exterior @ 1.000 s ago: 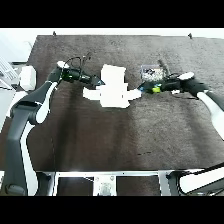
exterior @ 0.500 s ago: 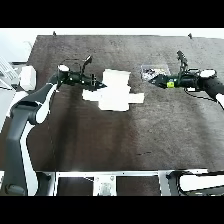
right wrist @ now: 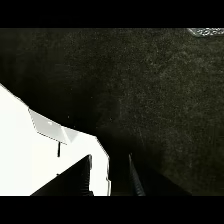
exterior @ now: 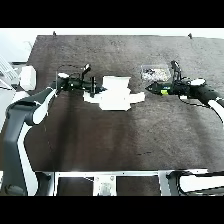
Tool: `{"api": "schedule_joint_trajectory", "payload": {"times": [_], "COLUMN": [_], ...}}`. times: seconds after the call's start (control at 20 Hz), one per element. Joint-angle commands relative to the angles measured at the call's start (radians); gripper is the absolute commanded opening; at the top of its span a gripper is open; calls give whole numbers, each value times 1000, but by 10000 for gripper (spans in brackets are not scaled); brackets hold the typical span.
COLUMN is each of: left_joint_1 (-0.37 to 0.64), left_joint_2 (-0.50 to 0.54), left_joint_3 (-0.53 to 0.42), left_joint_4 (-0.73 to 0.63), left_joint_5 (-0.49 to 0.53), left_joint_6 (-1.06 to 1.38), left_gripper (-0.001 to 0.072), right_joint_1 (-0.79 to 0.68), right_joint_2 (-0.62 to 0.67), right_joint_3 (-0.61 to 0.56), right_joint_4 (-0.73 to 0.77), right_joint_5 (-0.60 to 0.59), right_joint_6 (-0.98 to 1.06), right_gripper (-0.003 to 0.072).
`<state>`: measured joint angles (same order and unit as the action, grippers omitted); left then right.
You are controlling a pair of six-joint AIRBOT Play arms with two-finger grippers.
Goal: Fold the box and place the chain.
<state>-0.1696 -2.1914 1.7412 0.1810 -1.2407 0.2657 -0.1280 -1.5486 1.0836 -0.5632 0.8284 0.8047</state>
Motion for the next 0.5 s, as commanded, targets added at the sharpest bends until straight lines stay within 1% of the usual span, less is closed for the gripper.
{"api": "schedule_joint_trajectory", "payload": {"times": [0.0, 0.05, 0.1, 0.3, 0.35, 0.4, 0.45], "left_joint_1": [-3, -4, -4, -4, -4, -4, -4], "left_joint_2": [-4, -7, -8, -8, -8, -8, -8], "left_joint_3": [-31, -31, -31, -31, -31, -31, -31], "left_joint_4": [19, 22, 22, 23, 27, 28, 29], "left_joint_5": [27, 29, 29, 33, 34, 35, 35], "left_joint_6": [77, 83, 83, 82, 82, 78, 74], "left_gripper": [16, 16, 17, 18, 19, 19, 20], "right_joint_1": [20, 21, 21, 21, 21, 21, 21], "right_joint_2": [0, 0, 0, 0, 0, 0, 0], "right_joint_3": [-11, -11, -11, -11, -11, -11, -11], "right_joint_4": [9, 10, 13, 13, 13, 13, 13], "right_joint_5": [-48, -61, -62, -62, -62, -62, -62], "right_joint_6": [-6, -14, -29, -55, -54, -55, -56], "right_gripper": [324, 396, 419, 425, 437, 464, 464]}}
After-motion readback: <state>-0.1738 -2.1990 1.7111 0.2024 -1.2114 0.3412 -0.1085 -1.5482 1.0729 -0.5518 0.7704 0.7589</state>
